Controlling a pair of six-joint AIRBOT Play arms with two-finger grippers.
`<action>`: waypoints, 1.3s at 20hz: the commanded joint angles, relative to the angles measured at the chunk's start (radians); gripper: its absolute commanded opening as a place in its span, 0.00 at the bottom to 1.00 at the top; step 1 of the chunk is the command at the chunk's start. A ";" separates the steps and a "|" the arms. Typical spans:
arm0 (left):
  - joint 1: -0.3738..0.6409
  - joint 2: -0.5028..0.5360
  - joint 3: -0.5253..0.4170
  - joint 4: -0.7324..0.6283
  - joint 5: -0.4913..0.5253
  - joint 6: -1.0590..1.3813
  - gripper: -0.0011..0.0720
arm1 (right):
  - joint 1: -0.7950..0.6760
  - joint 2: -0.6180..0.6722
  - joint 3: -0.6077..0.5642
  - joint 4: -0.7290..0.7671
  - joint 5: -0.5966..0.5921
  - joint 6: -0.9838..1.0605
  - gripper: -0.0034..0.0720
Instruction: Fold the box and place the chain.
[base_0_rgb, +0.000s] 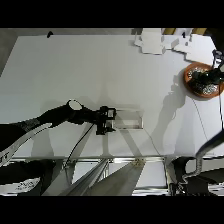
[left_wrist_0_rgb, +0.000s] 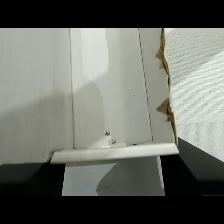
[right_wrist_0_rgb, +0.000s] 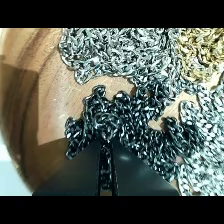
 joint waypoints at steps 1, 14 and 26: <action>0.000 0.001 0.000 0.000 0.000 0.000 0.22 | -0.001 0.061 0.001 0.005 0.037 -0.001 0.08; 0.000 0.001 0.000 0.000 0.000 0.000 0.22 | 0.124 0.579 0.000 0.034 0.339 -0.026 0.08; 0.000 0.001 0.000 0.000 0.000 0.000 0.22 | 0.370 0.902 -0.002 0.297 0.652 -0.083 0.08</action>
